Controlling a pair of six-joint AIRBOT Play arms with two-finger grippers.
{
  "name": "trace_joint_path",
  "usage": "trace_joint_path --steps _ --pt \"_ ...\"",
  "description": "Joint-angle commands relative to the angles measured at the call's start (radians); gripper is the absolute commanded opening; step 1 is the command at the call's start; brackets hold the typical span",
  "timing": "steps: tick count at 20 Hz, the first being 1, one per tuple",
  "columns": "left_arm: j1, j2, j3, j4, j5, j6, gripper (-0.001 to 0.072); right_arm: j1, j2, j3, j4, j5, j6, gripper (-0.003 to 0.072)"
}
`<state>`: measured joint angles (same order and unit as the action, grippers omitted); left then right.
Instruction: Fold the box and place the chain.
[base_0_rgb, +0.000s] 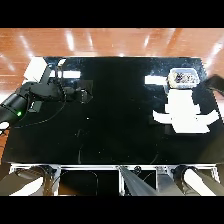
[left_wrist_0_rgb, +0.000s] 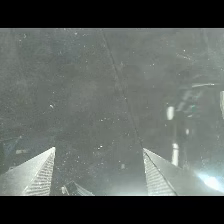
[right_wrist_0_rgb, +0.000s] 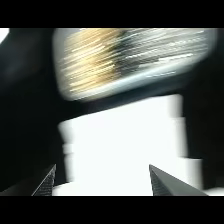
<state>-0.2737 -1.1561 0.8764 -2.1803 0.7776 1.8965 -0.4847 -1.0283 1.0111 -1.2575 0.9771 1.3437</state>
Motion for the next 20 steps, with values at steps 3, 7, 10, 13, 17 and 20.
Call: trace_joint_path --steps 3,7,10,13,17,20 --pt "-0.002 0.000 0.000 -0.001 0.005 0.000 0.0642 -0.444 -0.178 0.052 0.141 0.209 -0.213 0.0701" --pt "-0.001 0.000 0.000 0.000 0.002 0.000 0.0642 -0.473 -0.409 0.172 0.049 0.481 -0.314 0.0702" --pt "-0.002 0.000 0.000 0.000 0.002 0.000 0.0642 -0.473 -0.561 0.322 0.035 0.611 -0.313 0.0702" --pt "-0.002 0.000 0.000 0.000 0.002 0.000 0.0642 -0.445 -0.690 0.425 0.117 0.696 -0.354 0.0701" --pt "-0.002 0.000 0.000 -0.001 0.006 0.000 0.0642 -0.415 -0.819 0.492 0.082 0.734 -0.353 0.0701" --pt "-0.002 0.000 0.000 -0.001 0.006 0.000 0.0642 -0.406 -0.860 0.495 0.082 0.749 -0.353 0.0701"
